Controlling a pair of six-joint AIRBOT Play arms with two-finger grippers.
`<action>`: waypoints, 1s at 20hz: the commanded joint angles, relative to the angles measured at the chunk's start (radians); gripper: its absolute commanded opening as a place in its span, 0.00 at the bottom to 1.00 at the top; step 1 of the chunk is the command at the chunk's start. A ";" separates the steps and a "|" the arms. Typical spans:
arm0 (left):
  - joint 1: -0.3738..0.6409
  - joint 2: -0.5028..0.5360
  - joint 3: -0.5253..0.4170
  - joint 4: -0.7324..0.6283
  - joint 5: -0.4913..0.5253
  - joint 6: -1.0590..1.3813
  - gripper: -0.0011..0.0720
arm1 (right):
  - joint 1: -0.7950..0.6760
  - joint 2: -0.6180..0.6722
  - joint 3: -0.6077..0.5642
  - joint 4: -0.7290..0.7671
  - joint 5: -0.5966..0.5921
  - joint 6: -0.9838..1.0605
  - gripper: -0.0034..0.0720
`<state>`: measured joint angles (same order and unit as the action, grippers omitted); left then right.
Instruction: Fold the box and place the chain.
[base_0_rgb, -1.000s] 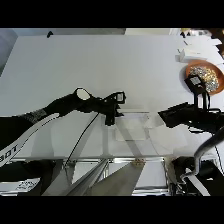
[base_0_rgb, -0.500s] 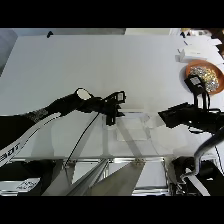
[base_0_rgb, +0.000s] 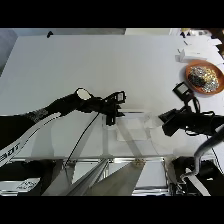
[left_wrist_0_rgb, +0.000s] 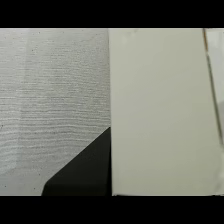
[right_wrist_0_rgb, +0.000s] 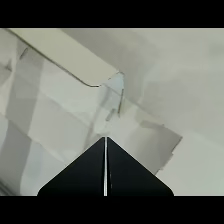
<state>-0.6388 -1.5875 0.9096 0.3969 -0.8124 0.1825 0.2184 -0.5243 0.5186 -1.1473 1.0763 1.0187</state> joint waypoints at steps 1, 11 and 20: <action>-0.001 -0.001 -0.001 0.000 0.000 0.000 0.03 | 0.001 -0.019 -0.045 0.151 0.070 -0.303 0.07; -0.001 -0.001 -0.001 0.000 0.000 0.000 0.03 | 0.134 -0.021 -0.147 0.075 -0.034 -0.475 0.27; -0.001 -0.001 -0.001 0.000 0.000 0.000 0.03 | 0.364 0.146 -0.314 -0.095 -0.314 -0.520 0.97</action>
<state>-0.6388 -1.5875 0.9092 0.3969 -0.8127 0.1822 0.5308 -0.4088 0.2543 -1.2095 0.8173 0.5068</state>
